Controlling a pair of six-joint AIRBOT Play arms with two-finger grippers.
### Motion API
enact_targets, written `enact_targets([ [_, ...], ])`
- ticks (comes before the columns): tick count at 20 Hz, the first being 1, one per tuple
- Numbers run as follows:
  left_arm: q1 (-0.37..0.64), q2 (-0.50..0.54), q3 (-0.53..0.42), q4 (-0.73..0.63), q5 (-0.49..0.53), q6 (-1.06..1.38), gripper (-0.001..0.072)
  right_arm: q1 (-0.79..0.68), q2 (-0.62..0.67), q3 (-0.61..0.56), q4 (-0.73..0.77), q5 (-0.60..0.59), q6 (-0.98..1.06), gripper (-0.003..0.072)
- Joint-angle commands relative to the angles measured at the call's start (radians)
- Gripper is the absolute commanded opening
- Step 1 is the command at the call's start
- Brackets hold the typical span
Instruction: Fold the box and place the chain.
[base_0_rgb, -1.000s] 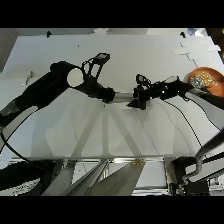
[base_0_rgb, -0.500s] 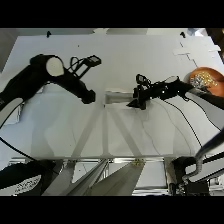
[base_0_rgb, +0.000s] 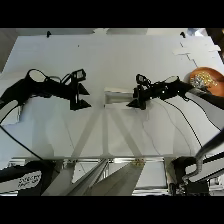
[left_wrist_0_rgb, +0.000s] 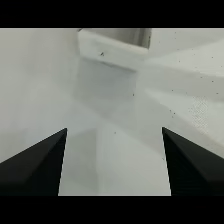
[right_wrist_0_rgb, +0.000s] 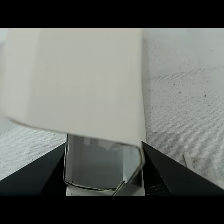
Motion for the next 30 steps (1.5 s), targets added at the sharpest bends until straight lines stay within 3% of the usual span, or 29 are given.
enact_targets([
  [1,0.023,-0.109,-0.033,-0.262,-0.011,0.403,0.0678,0.0,0.001,0.0,0.0,0.0,0.0,0.0329],
  [4,0.019,-0.187,-0.026,-0.356,-0.017,0.417,0.0677,0.0,0.001,0.0,0.0,0.0,0.0,0.0329],
  [14,-0.064,-0.275,0.125,-0.281,-0.061,0.336,0.0676,0.0,0.001,0.0,0.0,0.0,0.0,0.0329],
  [24,-0.102,-0.285,0.129,-0.252,-0.065,0.315,0.0662,0.0,0.001,0.0,0.0,0.0,0.0,0.0329],
  [30,-0.141,-0.296,0.131,-0.244,0.002,0.292,0.065,0.0,0.001,0.0,0.0,0.0,0.0,0.0329],
])
